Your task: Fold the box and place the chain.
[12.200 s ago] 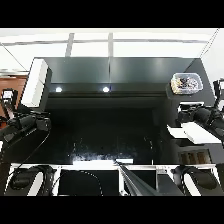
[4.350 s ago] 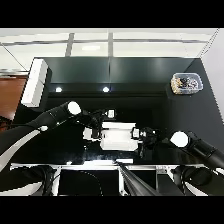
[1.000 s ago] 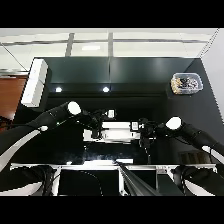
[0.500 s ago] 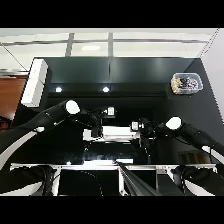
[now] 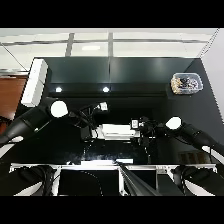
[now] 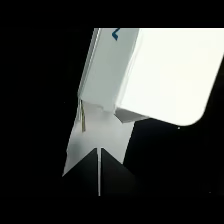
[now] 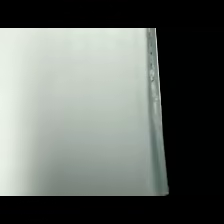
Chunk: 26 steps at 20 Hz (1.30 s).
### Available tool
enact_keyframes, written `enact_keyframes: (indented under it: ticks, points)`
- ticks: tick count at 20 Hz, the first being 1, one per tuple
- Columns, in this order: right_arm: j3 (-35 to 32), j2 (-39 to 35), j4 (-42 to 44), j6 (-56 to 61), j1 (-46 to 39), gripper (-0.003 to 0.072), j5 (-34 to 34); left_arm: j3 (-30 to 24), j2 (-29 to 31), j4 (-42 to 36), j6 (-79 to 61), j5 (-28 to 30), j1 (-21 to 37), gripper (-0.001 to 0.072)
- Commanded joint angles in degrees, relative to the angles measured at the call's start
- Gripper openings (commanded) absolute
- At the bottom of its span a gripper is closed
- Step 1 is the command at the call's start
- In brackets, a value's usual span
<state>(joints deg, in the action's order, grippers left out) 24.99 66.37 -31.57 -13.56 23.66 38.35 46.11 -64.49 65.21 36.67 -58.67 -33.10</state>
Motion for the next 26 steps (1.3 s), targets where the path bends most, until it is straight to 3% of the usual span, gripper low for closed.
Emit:
enact_keyframes:
  ticks: [1, 3, 4, 5, 9, 11, 14, 19, 23, 26]
  points:
    - [0.0, 0.0, 0.0, -0.1, 0.0, 0.0464, -0.2, 0.1, 2.3, 0.4, 12.5, -6.7, -0.2, 0.0028]
    - [0.0, 0.0, 0.0, -0.1, 0.0, 0.0464, 0.0, -1.3, 2.3, -7.1, 15.9, -7.5, -1.1, 0.0027]
    - [0.0, 0.0, 0.0, -0.1, 0.0, 0.0412, 0.0, -2.5, 2.3, -11.7, 15.2, -6.0, -2.0, 0.0028]
    - [0.0, 0.0, 0.0, -0.1, 0.0, 0.0412, 0.0, -3.9, 2.3, -14.9, 14.0, -3.6, -2.8, 0.0028]
    - [0.0, 0.0, 0.0, -0.1, 0.0, 0.0409, 0.0, -8.8, 2.2, -23.2, 11.1, 14.8, -3.5, 0.003]
    - [0.0, 0.0, 0.0, -0.1, 0.0, 0.0226, 0.5, -9.3, 1.7, -26.1, 11.1, 23.7, -3.1, 0.003]
    - [0.0, 0.0, 0.0, -0.1, 0.0, 0.023, 0.5, -9.1, -1.0, -31.8, 10.0, 36.0, -3.2, 0.003]
    - [0.0, 0.0, 0.0, -0.1, 0.0, 0.023, 0.7, -7.5, -8.3, -30.2, 2.1, 37.1, -3.2, 0.0029]
    - [0.0, 0.0, 0.0, -0.1, 0.0, 0.023, 0.6, -7.1, -10.6, -28.3, 2.1, 31.0, -3.2, 0.0029]
    - [0.0, 0.0, 0.0, -0.1, 0.0, 0.0231, 0.6, -7.1, -10.5, -26.6, 2.1, 29.7, -3.1, 0.0031]
